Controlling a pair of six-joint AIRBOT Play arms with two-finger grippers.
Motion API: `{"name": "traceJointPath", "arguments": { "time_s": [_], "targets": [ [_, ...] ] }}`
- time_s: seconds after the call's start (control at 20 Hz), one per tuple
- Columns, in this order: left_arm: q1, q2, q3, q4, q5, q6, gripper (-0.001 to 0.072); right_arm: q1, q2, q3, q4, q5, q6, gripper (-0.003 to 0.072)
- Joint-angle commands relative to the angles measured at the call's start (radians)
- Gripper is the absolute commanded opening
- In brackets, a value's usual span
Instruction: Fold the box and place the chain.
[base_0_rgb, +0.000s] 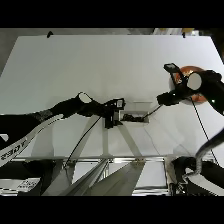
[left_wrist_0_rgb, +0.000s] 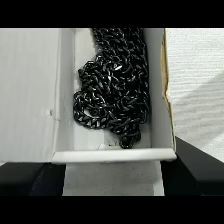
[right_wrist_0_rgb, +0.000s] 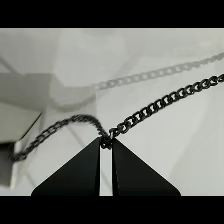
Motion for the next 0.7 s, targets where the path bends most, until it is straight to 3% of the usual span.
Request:
{"name": "traceJointPath", "arguments": {
  "time_s": [0.0, 0.35, 0.65],
  "targets": [
    [0.000, 0.001, 0.000, 0.000, 0.000, 0.000, 0.0272, 0.045, 0.114, 0.001, 0.035, 0.095, -0.001, 0.0019],
    [0.000, 0.001, 0.000, 0.000, 0.000, 0.000, 0.0272, 0.159, 0.244, 0.001, 0.279, 0.099, -0.027, 0.0019],
    [0.000, 0.001, 0.000, 0.000, 0.000, 0.000, 0.0272, 0.275, 0.241, -0.008, 0.343, -0.037, -0.024, 0.0020]
  ]
}}
